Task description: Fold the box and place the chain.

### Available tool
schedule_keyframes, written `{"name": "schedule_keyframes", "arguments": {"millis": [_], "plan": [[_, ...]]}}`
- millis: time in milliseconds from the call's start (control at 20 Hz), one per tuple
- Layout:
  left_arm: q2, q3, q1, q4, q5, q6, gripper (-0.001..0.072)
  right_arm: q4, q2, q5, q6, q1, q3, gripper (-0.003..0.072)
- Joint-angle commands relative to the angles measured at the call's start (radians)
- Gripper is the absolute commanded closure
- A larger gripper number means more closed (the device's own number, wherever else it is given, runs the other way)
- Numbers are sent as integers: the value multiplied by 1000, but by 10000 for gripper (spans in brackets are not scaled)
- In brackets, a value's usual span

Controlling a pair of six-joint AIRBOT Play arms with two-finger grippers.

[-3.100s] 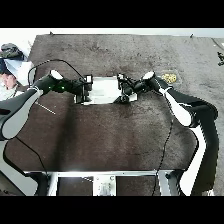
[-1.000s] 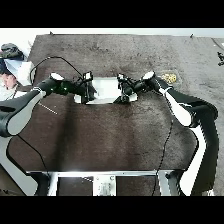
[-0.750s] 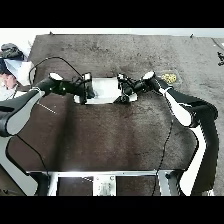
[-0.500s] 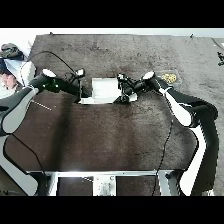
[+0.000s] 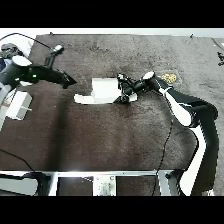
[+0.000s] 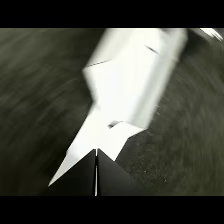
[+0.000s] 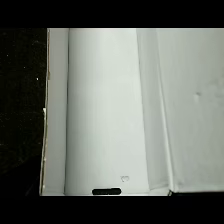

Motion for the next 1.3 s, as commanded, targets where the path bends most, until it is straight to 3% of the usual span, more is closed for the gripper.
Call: {"name": "schedule_keyframes", "arguments": {"millis": [0,250,500,750,1100,1250], "plan": [[93,-132,62,22,113,-306,703,0,-1,0,0,0,0,213],[86,-216,90,57,148,-428,702,0,-1,0,0,0,0,214],[-23,-217,98,49,119,-497,703,0,-1,0,0,1,0,213],[-158,-217,87,-108,60,-422,703,0,-1,0,0,0,0,214],[-210,-217,71,-104,99,-439,702,0,-1,0,0,0,0,214],[-227,-217,45,-207,99,-391,703,0,-1,0,0,0,0,214]]}}
